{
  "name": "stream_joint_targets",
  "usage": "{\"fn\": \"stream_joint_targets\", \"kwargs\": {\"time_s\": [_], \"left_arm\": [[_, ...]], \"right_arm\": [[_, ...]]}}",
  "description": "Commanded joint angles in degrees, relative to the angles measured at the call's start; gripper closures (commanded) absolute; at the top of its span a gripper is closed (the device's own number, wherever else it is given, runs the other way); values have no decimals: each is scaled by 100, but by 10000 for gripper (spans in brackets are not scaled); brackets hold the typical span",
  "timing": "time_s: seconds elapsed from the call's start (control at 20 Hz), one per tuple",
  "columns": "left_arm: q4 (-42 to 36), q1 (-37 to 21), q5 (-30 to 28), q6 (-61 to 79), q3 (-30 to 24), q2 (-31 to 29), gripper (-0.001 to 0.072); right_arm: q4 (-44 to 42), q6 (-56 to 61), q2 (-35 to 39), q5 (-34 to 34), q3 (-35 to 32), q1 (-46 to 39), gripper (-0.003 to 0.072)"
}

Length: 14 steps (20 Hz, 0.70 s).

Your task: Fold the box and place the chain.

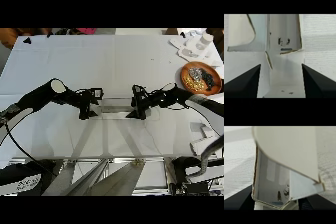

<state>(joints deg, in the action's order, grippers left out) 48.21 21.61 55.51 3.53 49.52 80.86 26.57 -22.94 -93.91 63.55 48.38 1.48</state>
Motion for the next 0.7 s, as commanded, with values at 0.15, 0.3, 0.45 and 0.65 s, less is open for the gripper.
{"fn": "stream_joint_targets", "kwargs": {"time_s": [0.15,0.3,0.45,0.65], "left_arm": [[-85,4,535,417,-11,85,146],[-96,4,562,417,-11,85,157],[-105,4,551,424,-11,85,268],[-7,-15,398,420,-11,85,204]], "right_arm": [[0,0,-2,4,7,0,254],[0,2,-2,7,7,0,254],[-2,0,-2,7,7,0,254],[0,0,-2,7,7,0,254]]}}
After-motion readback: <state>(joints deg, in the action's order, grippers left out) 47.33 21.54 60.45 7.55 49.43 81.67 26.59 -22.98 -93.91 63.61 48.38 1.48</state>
